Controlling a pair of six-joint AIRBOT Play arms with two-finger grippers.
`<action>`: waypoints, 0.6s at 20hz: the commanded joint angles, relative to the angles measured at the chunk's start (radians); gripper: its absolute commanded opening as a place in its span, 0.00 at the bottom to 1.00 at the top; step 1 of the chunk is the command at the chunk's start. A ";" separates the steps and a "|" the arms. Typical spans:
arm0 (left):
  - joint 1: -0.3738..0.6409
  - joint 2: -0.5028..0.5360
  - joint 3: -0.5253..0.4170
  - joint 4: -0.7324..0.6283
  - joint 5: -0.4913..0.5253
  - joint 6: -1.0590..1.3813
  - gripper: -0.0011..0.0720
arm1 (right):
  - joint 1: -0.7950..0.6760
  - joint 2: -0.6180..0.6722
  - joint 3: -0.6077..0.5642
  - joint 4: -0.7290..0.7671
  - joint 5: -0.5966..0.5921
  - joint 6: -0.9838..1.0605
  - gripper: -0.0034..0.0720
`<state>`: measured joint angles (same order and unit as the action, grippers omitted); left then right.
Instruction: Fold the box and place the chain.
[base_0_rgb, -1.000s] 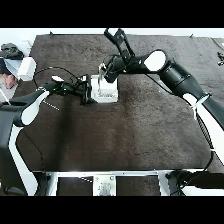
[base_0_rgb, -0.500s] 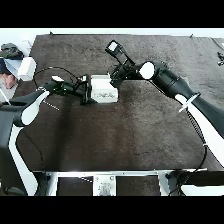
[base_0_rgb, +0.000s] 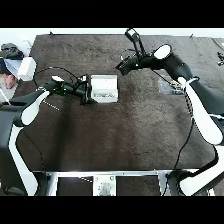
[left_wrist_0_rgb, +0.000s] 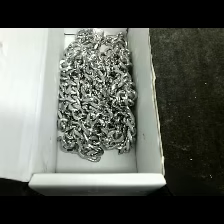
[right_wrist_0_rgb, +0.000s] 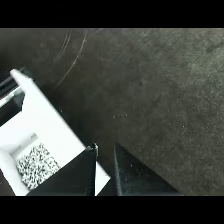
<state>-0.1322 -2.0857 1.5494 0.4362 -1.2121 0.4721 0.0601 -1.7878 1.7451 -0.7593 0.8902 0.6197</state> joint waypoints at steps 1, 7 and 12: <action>0.000 -0.001 0.000 0.000 0.000 0.000 0.50 | -0.053 -0.084 0.088 0.094 0.081 -0.022 0.27; 0.000 -0.001 0.000 0.000 0.000 0.000 0.50 | -0.056 -0.174 0.131 0.120 0.259 -0.048 0.28; 0.000 -0.001 0.000 0.000 0.000 0.000 0.50 | -0.024 -0.184 0.131 0.121 0.310 -0.131 0.28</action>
<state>-0.1322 -2.0857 1.5494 0.4358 -1.2121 0.4721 0.0246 -1.9629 1.8721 -0.6434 1.1484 0.5400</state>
